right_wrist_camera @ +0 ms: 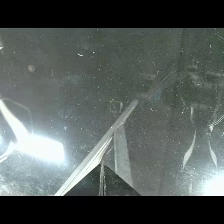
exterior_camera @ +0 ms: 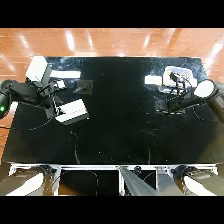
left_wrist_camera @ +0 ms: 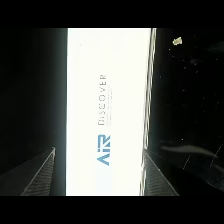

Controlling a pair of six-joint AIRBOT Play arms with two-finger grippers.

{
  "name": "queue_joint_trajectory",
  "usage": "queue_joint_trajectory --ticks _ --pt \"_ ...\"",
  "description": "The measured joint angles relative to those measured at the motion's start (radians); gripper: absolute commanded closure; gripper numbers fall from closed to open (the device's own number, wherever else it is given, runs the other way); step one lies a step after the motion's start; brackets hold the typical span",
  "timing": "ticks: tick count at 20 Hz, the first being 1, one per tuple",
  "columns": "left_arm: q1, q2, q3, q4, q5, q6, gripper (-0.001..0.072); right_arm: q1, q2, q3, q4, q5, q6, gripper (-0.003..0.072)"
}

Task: Fold the box and place the chain.

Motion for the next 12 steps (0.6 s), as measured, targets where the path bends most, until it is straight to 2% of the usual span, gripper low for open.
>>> queue_joint_trajectory --ticks 12 --pt "0.077 -0.003 -0.011 -0.024 0.019 0.04 0.0098 0.0 0.0 0.0 0.0 -0.002 0.003 0.0658"
